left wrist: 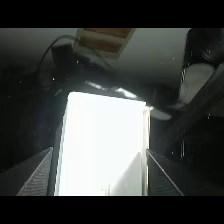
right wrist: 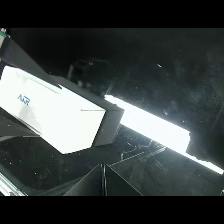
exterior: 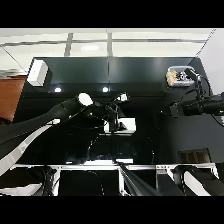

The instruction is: Fold the box and place the chain.

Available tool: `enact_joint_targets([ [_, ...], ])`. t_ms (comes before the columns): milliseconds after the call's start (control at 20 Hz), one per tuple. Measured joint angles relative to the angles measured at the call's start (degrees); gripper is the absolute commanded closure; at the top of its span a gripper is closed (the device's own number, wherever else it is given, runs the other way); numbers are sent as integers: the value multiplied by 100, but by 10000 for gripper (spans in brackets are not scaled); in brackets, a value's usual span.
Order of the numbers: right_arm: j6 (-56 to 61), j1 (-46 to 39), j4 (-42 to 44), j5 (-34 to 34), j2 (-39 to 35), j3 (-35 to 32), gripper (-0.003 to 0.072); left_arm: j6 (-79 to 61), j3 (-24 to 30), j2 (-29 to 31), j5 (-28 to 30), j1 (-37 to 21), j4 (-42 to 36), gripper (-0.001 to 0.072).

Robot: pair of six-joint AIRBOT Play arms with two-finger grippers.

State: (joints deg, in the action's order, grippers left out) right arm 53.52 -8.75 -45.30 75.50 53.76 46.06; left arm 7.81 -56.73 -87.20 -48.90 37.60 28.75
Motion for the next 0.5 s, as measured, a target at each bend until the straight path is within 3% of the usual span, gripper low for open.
enact_joint_targets([
  [500,2,0,2,-2,0,0,671,-2,0,-35,-249,0,479,-3],
])
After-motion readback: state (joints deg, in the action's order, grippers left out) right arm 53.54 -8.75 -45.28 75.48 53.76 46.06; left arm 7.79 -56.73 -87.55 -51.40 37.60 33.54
